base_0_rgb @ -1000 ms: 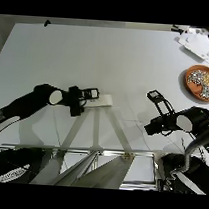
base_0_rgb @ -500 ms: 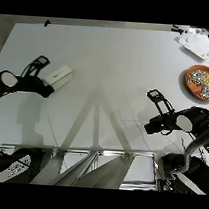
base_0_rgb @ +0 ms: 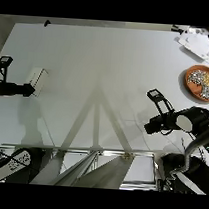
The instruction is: Fold the box and place the chain.
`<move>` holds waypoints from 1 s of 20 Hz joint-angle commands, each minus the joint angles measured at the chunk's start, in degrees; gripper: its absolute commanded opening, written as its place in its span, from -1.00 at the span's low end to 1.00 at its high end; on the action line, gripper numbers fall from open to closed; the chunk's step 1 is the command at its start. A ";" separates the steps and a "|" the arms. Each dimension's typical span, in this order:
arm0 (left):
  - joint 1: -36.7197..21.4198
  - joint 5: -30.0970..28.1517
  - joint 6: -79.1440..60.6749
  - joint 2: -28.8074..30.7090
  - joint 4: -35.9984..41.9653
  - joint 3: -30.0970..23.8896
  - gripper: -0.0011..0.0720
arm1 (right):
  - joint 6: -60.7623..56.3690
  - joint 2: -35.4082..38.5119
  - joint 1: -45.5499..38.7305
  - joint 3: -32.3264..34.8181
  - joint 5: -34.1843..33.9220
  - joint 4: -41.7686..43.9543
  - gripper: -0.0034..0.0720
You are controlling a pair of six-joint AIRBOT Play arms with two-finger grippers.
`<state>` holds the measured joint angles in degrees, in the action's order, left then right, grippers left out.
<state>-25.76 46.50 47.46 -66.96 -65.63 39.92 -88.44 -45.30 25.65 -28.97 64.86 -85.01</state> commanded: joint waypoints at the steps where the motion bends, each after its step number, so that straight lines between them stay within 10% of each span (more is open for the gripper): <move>1: -1.29 2.05 0.57 -0.39 0.37 0.04 0.93 | -0.02 0.04 0.00 -0.07 0.11 0.00 -0.88; 11: -1.22 2.73 5.75 11.87 -0.70 0.07 0.92 | -0.02 0.04 0.00 -0.07 0.13 -0.02 -0.88; 20: 5.40 21.49 6.97 16.65 8.37 -1.81 0.74 | -0.02 0.04 0.00 -0.07 0.13 -0.02 -0.88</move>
<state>-22.94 63.31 54.11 -50.96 -59.57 39.13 -88.44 -45.30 25.65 -28.97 64.97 -85.03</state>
